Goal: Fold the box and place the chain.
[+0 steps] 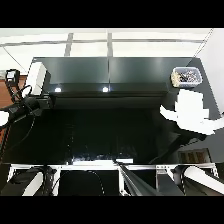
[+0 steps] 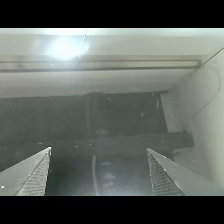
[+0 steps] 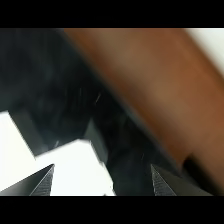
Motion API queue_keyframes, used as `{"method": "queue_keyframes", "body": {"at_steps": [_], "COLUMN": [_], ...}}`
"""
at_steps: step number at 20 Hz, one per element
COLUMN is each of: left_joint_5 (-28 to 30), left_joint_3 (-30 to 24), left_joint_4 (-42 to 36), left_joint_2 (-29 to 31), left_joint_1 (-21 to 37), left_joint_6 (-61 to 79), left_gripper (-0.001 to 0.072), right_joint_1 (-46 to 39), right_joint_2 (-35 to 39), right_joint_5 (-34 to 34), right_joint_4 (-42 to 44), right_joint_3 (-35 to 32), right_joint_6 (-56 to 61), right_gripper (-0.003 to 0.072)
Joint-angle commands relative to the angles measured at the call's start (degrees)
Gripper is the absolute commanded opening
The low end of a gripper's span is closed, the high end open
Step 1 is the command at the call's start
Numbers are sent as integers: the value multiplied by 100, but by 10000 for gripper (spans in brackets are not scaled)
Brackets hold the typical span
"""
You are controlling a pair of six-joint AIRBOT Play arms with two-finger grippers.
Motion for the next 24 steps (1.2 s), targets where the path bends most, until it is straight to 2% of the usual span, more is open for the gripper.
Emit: {"method": "queue_keyframes", "body": {"at_steps": [1,5,9,13,14,15,16,17,18,21,24], "left_joint_5": [-24,-48,-68,-66,-50,-11,11,9,11,-26,-195], "left_joint_3": [2,-2,-22,-22,-22,-22,-22,-22,-22,-22,-22], "left_joint_4": [13,13,9,13,13,13,13,11,13,9,9], "left_joint_2": [-4,-7,-7,-7,-7,-7,-7,-7,-7,-7,-7], "left_joint_1": [4,4,4,4,7,7,7,7,7,4,4], "left_joint_6": [52,52,52,55,55,52,52,52,52,46,48], "left_gripper": [709,710,709,709,709,710,709,709,709,709,709], "right_joint_1": [-350,-334,-337,-337,-330,-323,-306,-293,-293,-267,-264], "right_joint_2": [-299,-302,-308,-494,-560,-605,-627,-623,-619,-483,-118], "right_joint_5": [855,704,245,380,431,468,518,590,704,907,1180], "right_joint_4": [695,682,706,708,745,756,739,739,748,874,1895], "right_joint_3": [46,50,50,50,50,50,50,52,52,52,50], "right_joint_6": [-1014,-1220,-1421,-1604,-1609,-1609,-1655,-1705,-1759,-1869,-2347], "right_gripper": [720,720,720,720,625,466,382,50,13,12,11]}}
